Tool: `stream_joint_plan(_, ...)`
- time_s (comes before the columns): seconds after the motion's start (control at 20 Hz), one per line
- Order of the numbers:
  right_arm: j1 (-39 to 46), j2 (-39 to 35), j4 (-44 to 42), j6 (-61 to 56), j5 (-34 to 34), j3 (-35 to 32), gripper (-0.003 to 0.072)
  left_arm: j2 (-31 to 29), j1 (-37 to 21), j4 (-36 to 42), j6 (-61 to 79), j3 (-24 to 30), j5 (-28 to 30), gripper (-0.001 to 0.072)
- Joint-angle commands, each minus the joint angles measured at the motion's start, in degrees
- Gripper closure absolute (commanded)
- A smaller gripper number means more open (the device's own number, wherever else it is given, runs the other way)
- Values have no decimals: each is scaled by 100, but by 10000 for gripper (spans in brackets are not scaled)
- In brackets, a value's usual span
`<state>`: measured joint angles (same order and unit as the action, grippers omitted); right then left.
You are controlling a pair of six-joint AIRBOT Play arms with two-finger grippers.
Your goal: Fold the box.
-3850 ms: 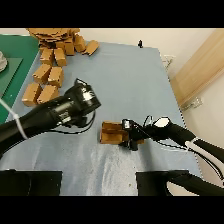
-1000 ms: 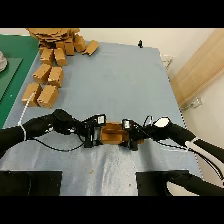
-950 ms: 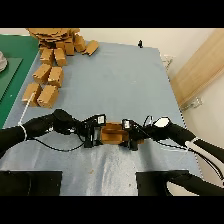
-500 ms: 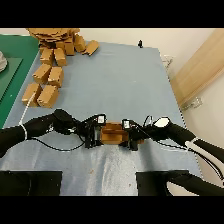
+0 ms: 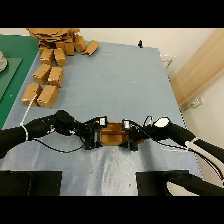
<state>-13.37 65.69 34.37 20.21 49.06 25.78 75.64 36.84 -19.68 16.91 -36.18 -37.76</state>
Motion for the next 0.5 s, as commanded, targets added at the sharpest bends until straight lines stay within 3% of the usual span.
stream_joint_plan(0.0,4,-4,-4,-4,-4,-2,144,4,164,-162,-33,-7,400,14)
stream_joint_plan(0.25,4,-4,-4,-4,-4,-2,144,4,308,-223,-96,-7,487,16)
stream_joint_plan(0.35,4,-4,-4,-4,-4,-2,145,4,308,-223,-282,-7,629,121)
stream_joint_plan(0.45,4,-4,-4,-4,-4,-2,144,4,308,-223,-297,-7,634,123)
